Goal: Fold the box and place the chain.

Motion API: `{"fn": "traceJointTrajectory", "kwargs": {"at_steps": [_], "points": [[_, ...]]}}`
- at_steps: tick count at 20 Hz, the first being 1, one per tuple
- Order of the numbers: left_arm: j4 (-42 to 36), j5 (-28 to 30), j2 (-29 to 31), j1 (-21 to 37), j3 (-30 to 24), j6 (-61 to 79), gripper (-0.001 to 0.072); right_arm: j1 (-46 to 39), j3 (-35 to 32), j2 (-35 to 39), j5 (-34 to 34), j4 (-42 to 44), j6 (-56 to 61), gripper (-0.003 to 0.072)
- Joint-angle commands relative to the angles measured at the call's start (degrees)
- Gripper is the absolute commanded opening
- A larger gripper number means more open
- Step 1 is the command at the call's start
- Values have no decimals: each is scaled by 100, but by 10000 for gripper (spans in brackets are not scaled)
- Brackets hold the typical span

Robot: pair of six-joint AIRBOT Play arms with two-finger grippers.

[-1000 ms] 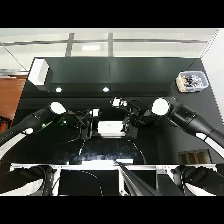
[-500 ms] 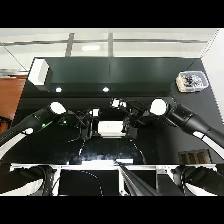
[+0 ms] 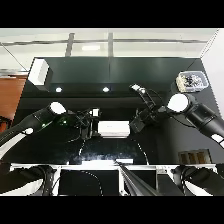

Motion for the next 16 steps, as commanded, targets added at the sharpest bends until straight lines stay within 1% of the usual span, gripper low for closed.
{"fn": "traceJointTrajectory", "kwargs": {"at_steps": [1,2,5,8,13,16], "points": [[2,7,-2,-2,2,11,402,-170,-525,-114,-278,1515,479,1],[4,7,-2,-2,2,11,402,-160,-634,-284,-365,1921,474,1],[4,4,-2,-2,2,9,402,-76,-656,-774,-496,2369,273,2],[2,4,-2,-2,2,9,402,-79,-656,-992,-667,2389,273,3],[4,4,-2,-2,2,9,402,-79,-658,-1008,-697,2083,284,3],[2,4,-2,-2,2,9,402,-79,-656,-1005,-693,2092,278,3]]}}
